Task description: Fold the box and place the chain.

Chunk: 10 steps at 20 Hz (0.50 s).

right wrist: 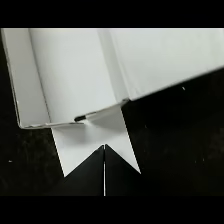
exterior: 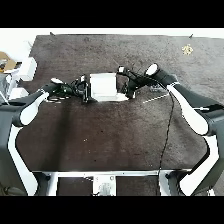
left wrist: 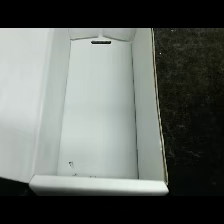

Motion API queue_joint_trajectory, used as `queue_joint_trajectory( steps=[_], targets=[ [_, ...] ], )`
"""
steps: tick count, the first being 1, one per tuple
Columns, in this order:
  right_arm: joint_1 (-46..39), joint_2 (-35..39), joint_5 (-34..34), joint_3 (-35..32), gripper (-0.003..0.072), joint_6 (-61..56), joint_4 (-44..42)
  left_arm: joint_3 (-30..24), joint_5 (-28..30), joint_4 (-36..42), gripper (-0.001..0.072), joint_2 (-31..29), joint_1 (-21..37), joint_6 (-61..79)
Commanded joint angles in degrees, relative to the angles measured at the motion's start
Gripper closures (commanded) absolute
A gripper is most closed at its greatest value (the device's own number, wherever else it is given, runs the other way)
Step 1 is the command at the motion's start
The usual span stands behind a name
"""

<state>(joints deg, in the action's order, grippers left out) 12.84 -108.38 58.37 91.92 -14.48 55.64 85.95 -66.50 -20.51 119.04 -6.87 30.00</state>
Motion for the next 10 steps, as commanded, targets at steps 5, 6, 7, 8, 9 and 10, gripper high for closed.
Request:
queue_joint_trajectory(
  steps=[5,6,7,8,9,10],
  targets=[
    [-6.45,5.38,1.22,0.04,0.0682,-40.06,10.67,0.0,0.02,-0.02,0.0485,-0.04,0.02,0.07],
    [-7.96,5.33,2.14,0.0,0.0682,-42.75,8.94,0.0,0.02,-0.02,0.0485,-0.04,0.02,0.07],
    [-9.46,5.07,3.43,-0.02,0.0682,-44.72,7.08,0.0,0.02,-0.02,0.0485,-0.04,0.02,0.07],
    [-10.58,4.74,4.31,-0.04,0.0681,-45.92,5.49,0.0,0.02,-0.02,0.0485,-0.04,0.02,0.07],
    [-11.45,4.13,4.87,-0.07,0.0682,-46.31,4.13,0.0,0.02,-0.02,0.0485,-0.04,0.02,0.07],
    [-11.78,3.54,5.05,-0.09,0.0681,-47.17,3.85,0.0,0.02,-0.02,0.0485,-0.04,0.02,0.07]
  ],
)
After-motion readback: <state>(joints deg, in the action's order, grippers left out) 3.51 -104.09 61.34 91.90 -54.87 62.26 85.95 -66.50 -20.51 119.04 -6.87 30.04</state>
